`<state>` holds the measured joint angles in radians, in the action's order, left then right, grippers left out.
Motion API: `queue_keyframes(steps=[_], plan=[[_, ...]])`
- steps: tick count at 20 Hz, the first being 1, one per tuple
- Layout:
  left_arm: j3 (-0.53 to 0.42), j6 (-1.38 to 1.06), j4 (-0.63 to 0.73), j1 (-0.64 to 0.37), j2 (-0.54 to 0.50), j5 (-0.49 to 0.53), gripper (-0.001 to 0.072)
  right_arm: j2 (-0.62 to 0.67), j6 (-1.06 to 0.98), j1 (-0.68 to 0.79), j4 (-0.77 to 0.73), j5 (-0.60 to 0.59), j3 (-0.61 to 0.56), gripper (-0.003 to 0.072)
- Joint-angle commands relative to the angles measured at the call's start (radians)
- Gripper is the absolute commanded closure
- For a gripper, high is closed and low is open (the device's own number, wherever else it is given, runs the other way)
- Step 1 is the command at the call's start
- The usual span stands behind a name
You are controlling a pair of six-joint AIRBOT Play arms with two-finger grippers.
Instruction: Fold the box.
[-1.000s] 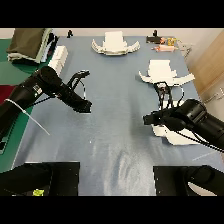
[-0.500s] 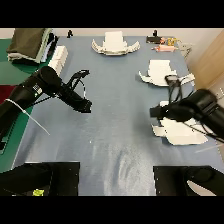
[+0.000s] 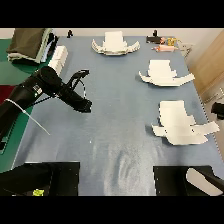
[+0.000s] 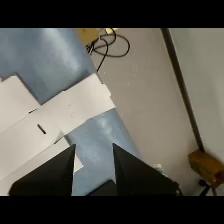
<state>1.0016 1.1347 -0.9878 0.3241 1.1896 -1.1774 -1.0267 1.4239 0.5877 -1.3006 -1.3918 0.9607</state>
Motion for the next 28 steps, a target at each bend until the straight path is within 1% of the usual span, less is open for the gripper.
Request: queue_keyframes(steps=[1,2,4,6,9,11,14,16,17,19,20,21,22,23,24,25,26,28], plan=[[0.0,0.0,0.0,0.001,0.0,-0.001,0.0697,-0.129,0.172,0.224,-0.127,0.048,0.009,0.0312],[0.0,0.0,0.0,0.001,0.0,-0.002,0.0697,-0.178,0.228,0.24,-0.142,0.048,0.017,0.0312],[0.0,0.0,0.002,0.001,0.0,0.0,0.0697,-0.269,0.3,0.247,-0.144,0.011,0.051,0.0312],[0.0,0.0,0.001,0.001,0.0,-0.001,0.0697,-0.332,0.317,0.247,-0.141,0.002,0.103,0.0312],[0.0,0.0,0.002,0.001,0.0,0.0,0.0697,-0.385,0.344,0.247,-0.154,0.004,0.191,0.0312],[0.0,0.0,0.002,0.001,0.0,-0.001,0.0697,-0.422,0.388,0.247,-0.189,0.002,0.233,0.0312],[0.0,0.0,0.002,0.001,0.0,-0.002,0.0697,-0.49,0.462,0.248,-0.249,-0.032,0.256,0.0312],[0.0,0.0,0.002,0.001,0.0,-0.007,0.0697,-0.529,0.463,0.248,-0.248,-0.064,0.256,0.0315],[0.0,0.0,0.002,0.001,0.0,-0.013,0.0697,-0.542,0.469,0.248,-0.248,-0.082,0.256,0.0353],[0.0,0.0,0.002,0.001,0.0,-0.028,0.0697,-0.555,0.509,0.248,-0.275,-0.119,0.256,0.0365],[0.0,0.0,0.002,0.001,0.0,-0.037,0.0697,-0.555,0.538,0.248,-0.322,-0.142,0.256,0.043],[0.0,0.0,0.003,0.001,0.0,-0.044,0.0697,-0.554,0.565,0.248,-0.376,-0.165,0.256,0.0433],[0.0,0.0,0.004,0.001,0.0,-0.05,0.0697,-0.554,0.584,0.247,-0.439,-0.192,0.256,0.0476],[0.0,0.0,0.004,0.001,0.0,-0.059,0.0697,-0.554,0.587,0.245,-0.51,-0.216,0.256,0.0499],[0.0,0.0,0.004,0.001,0.0,-0.066,0.0697,-0.554,0.595,0.242,-0.578,-0.24,0.256,0.0591],[0.0,0.0,0.004,0.001,0.0,-0.072,0.0697,-0.554,0.595,0.237,-0.645,-0.263,0.255,0.0662],[0.0,0.0,0.004,0.001,0.0,-0.073,0.0697,-0.554,0.594,0.228,-0.715,-0.286,0.255,0.0682],[0.0,-0.001,0.004,0.001,0.0,-0.071,0.0697,-0.546,0.588,0.192,-0.826,-0.315,0.247,0.0683]])
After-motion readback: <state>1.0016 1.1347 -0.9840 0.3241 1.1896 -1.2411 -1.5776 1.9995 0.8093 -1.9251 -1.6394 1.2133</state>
